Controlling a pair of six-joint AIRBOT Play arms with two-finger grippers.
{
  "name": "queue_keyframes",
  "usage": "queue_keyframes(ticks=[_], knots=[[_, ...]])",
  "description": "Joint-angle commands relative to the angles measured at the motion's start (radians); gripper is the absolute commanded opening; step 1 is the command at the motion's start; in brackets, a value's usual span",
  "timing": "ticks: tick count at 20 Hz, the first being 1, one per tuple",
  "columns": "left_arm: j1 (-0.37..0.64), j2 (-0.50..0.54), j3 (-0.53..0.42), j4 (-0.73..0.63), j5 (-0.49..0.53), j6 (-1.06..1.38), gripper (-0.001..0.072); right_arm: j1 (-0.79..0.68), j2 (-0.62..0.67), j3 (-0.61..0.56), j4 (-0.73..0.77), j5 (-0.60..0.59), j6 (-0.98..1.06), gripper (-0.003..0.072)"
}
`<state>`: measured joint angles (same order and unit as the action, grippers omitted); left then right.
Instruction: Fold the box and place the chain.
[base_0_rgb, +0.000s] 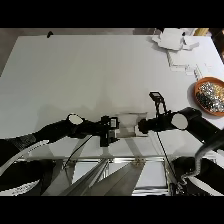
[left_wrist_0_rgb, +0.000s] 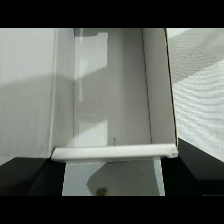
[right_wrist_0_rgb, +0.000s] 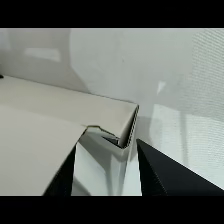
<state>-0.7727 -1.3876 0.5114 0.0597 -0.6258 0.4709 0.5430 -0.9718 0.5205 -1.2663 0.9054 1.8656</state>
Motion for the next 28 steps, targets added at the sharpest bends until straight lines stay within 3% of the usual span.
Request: queue_keyframes(ticks=[1, 6, 8, 14, 23, 24, 25, 28], knots=[[0.000, 0.001, 0.000, 0.000, 0.000, 0.000, 0.0208, 0.081, -0.059, 0.009, -0.098, -0.003, 0.208, 0.0411], [0.000, 0.001, 0.000, 0.000, 0.000, 0.000, 0.0208, 0.152, -0.130, 0.040, -0.172, 0.004, 0.312, 0.0394], [0.000, 0.001, 0.000, 0.001, 0.000, 0.000, 0.0208, 0.172, -0.149, 0.079, -0.210, 0.009, 0.326, 0.0320], [0.000, 0.001, 0.000, 0.001, 0.000, 0.000, 0.0208, 0.185, -0.195, 0.095, -0.272, 0.085, 0.386, 0.0316], [0.000, 0.001, 0.000, 0.001, 0.000, 0.000, 0.0208, 0.185, -0.208, 0.095, -0.266, 0.082, 0.389, 0.0135], [0.000, 0.001, 0.000, 0.000, 0.000, 0.000, 0.0208, 0.185, -0.208, 0.095, -0.266, 0.082, 0.389, 0.0048], [0.000, 0.001, 0.000, 0.000, 0.000, 0.000, 0.0208, 0.185, -0.208, 0.095, -0.266, 0.082, 0.389, 0.0013], [0.000, 0.001, 0.000, 0.000, 0.000, 0.000, 0.0208, 0.203, -0.208, 0.095, -0.264, 0.082, 0.389, 0.0013]])
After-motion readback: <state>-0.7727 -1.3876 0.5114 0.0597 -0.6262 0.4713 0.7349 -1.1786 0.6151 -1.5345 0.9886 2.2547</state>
